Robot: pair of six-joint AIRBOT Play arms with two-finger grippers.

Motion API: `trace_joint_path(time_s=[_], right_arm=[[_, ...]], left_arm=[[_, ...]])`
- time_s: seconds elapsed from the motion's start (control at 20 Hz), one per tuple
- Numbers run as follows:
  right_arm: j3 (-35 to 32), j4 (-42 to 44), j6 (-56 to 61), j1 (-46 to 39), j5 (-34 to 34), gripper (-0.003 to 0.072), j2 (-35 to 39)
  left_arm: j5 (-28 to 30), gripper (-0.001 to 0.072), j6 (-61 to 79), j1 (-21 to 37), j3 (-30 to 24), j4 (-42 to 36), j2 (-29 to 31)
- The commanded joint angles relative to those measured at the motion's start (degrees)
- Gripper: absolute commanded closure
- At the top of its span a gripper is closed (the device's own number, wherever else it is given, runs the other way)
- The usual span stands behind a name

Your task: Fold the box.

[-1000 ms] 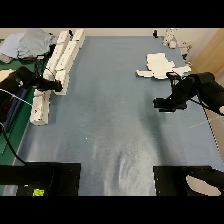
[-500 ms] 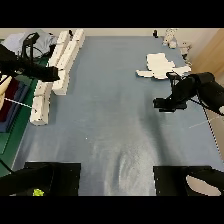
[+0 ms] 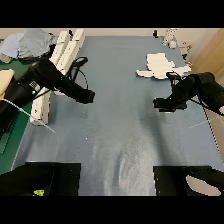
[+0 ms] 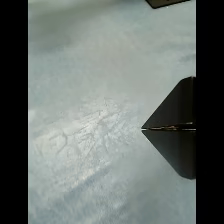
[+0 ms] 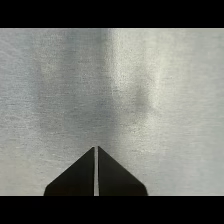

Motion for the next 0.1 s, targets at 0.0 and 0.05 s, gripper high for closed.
trace_joint_path(time_s=[0.0,0.05], right_arm=[[0.04,0.02,0.02,0.00,0.02,0.0649,-0.02],[0.04,0.02,0.02,0.00,0.02,0.0649,-0.02]], left_arm=[[2.43,0.0695,-1.46,-5.29,-2.75,0.44,0.07],[1.51,0.0695,-1.46,-5.33,-2.75,-0.15,0.07]])
